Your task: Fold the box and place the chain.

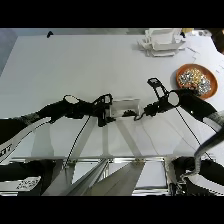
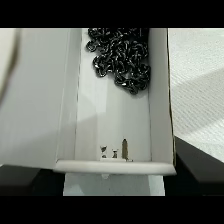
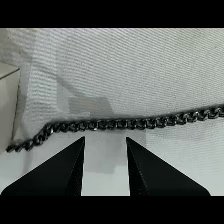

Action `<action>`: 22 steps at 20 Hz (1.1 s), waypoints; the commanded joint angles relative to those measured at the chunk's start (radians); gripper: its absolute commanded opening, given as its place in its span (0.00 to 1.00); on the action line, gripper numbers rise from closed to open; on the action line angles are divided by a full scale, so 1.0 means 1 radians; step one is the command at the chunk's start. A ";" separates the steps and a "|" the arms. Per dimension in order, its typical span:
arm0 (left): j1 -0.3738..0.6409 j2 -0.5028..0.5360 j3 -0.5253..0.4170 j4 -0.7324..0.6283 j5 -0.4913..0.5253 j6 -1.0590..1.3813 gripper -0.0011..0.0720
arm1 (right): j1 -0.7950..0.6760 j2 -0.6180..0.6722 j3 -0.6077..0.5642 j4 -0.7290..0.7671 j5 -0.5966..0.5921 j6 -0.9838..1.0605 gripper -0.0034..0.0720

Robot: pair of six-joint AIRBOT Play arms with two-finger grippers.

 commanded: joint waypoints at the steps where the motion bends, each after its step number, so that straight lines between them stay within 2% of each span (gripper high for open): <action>1: 0.000 0.001 0.000 0.000 0.000 0.000 0.36 | 0.001 -0.011 0.000 -0.007 -0.031 0.023 0.44; 5: 0.000 0.001 0.000 0.000 0.000 0.000 0.36 | 0.001 -0.050 0.000 -0.015 -0.019 0.046 0.44; 6: -0.001 0.001 0.000 0.000 0.000 0.000 0.36 | 0.001 -0.052 0.000 -0.022 -0.019 0.045 0.41; 8: 0.000 0.001 0.000 0.000 0.000 0.000 0.36 | 0.001 -0.049 0.000 -0.036 -0.023 0.014 0.06; 11: 0.000 0.001 0.000 0.000 0.000 0.000 0.36 | 0.001 -0.008 0.000 -0.058 -0.032 0.011 0.06; 17: 0.000 0.001 0.000 0.000 0.000 0.000 0.36 | 0.000 0.164 0.000 -0.049 -0.016 0.010 0.06; 22: -0.001 0.001 0.000 0.000 0.000 0.000 0.36 | 0.001 0.320 0.000 0.207 0.008 -0.166 0.06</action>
